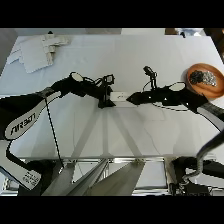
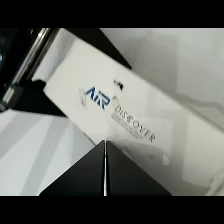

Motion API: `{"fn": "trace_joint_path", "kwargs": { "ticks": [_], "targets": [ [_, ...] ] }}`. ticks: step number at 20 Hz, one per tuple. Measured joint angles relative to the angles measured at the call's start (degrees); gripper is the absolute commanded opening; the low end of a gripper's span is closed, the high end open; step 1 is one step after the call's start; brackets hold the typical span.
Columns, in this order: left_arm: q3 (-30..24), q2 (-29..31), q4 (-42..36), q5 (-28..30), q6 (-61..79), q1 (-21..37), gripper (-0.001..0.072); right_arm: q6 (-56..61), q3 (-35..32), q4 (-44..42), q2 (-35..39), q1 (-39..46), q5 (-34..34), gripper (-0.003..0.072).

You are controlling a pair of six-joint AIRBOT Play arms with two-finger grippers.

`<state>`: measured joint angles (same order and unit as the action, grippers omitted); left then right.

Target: Fold the box and place the chain.

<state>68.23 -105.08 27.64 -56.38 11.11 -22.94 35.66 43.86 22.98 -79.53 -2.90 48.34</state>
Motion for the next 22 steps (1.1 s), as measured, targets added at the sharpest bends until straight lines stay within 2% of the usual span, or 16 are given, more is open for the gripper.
{"fn": "trace_joint_path", "kwargs": {
  "ticks": [5,7,9,11,17,22],
  "targets": [
    [0.0,0.0,0.1,0.0,0.2,0.0,0.0337,0.0,0.5,-0.7,7.7,0.0,-1.1,0.0014],
    [0.0,0.0,0.2,0.0,0.3,0.0,0.0337,0.1,1.7,1.2,11.2,0.0,-1.2,0.0014],
    [0.0,0.0,0.2,0.0,0.3,0.0,0.0337,2.3,4.2,6.7,15.1,0.1,-1.9,0.0013],
    [0.0,0.0,0.2,0.0,0.4,0.0,0.0337,6.8,7.4,15.3,19.0,0.2,-2.8,0.0013],
    [0.0,0.0,0.2,0.0,0.4,0.0,0.0337,25.9,14.6,50.2,26.4,0.2,-3.5,0.0011],
    [0.0,0.0,0.2,0.0,0.4,0.0,0.0337,38.5,15.8,70.2,27.6,0.2,2.8,0.0012]
  ]
}}
